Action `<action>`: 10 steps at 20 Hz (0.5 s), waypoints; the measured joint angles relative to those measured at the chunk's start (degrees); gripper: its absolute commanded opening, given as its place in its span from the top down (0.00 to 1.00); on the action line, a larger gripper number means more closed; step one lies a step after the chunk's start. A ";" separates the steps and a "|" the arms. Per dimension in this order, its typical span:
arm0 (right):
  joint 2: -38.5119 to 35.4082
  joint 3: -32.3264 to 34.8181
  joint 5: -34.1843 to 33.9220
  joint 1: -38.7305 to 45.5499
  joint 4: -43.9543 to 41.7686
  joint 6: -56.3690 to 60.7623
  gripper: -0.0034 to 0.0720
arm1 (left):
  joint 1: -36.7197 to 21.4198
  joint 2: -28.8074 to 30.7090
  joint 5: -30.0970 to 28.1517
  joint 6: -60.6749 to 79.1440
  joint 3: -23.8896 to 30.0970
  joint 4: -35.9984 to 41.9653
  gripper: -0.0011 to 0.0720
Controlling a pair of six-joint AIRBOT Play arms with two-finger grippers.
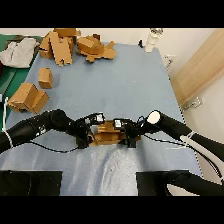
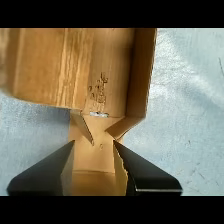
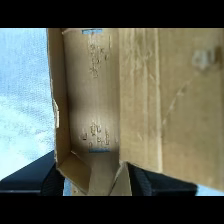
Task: Fold the box.
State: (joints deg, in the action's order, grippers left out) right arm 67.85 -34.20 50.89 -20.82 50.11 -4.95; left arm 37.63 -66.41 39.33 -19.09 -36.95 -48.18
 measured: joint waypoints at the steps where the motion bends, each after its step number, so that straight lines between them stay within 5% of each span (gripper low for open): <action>1: 0.00 0.00 0.00 0.00 0.00 0.00 0.24 | 0.13 0.00 0.07 -0.07 -0.09 0.11 0.52; 5: 0.00 0.00 0.00 0.00 0.00 0.00 0.24 | 0.42 0.00 0.22 -0.28 -0.20 0.68 0.52; 6: 0.00 0.00 0.00 0.00 0.00 0.00 0.24 | 0.70 0.00 0.20 -0.35 -0.20 0.87 0.58; 7: 0.00 0.00 0.00 0.00 0.00 0.02 0.24 | 1.03 0.00 0.26 -0.42 -0.20 0.96 0.84; 9: 0.00 0.00 0.00 0.00 0.02 0.00 0.24 | 1.51 0.00 0.28 -0.31 -0.20 1.14 0.76; 10: 0.00 0.00 0.00 0.00 0.02 0.00 0.24 | 1.66 0.00 0.31 -0.24 -0.20 1.18 0.55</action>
